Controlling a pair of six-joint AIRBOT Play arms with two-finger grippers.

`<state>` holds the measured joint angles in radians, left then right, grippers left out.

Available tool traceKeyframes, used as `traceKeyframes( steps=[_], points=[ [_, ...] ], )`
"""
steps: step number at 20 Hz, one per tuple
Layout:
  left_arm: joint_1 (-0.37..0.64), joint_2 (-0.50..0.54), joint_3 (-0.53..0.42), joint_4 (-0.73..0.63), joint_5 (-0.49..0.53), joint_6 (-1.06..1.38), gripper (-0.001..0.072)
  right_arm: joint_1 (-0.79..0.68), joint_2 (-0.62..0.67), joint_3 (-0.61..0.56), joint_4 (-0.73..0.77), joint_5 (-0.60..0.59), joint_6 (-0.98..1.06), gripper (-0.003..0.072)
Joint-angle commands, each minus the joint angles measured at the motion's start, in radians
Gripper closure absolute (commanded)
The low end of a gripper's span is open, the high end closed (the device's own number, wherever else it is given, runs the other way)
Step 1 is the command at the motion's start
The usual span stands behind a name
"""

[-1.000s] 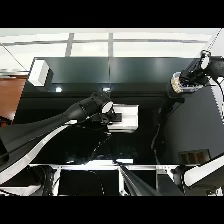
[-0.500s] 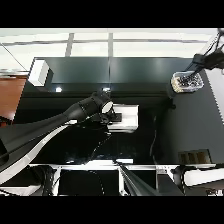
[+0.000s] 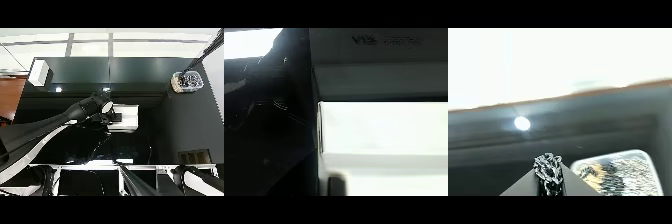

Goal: Fold the box and place the chain.

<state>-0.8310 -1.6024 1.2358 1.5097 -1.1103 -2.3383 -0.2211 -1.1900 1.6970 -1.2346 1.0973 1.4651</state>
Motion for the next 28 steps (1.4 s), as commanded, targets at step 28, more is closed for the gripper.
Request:
traceKeyframes(
  steps=[28],
  points=[
    [0.0, 0.0, 0.0, 0.0, 0.002, 0.0, 0.0683, 0.251, 0.179, -0.049, 0.771, 0.27, -0.219, 0.0678]
  ],
)
